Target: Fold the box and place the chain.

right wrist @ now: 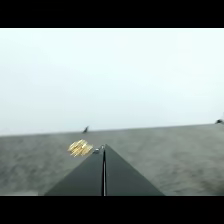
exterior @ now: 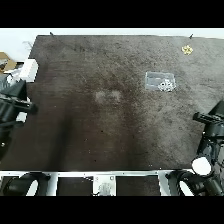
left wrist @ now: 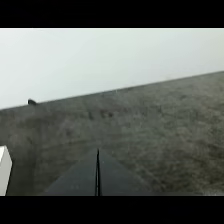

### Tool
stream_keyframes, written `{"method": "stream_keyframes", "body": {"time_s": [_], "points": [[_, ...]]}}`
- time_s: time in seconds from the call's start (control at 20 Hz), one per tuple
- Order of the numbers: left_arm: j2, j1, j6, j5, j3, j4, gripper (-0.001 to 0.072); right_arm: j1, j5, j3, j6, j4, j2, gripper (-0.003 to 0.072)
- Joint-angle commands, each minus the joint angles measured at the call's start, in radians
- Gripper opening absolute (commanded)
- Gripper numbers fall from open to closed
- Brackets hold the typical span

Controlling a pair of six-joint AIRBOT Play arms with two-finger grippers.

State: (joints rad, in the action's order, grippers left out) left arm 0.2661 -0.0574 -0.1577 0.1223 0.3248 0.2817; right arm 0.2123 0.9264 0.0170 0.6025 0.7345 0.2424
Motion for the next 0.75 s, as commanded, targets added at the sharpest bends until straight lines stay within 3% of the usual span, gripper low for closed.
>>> {"method": "stream_keyframes", "body": {"time_s": [0.0, 0.25, 0.7], "points": [[-0.028, -0.050, -0.029, -0.084, -0.088, 0.002, 0.0002, 0.001, 0.195, 0.001, 0.000, 0.002, 0.001, 0.0000], [-0.028, -0.050, -0.027, -0.105, -0.092, 0.002, 0.0003, 0.001, 0.303, 0.001, 0.000, 0.002, 0.001, 0.0000], [-0.028, -0.050, -0.051, -0.200, -0.150, 0.002, 0.0008, 0.001, 0.312, 0.001, 0.000, 0.002, 0.001, 0.0000]]}}
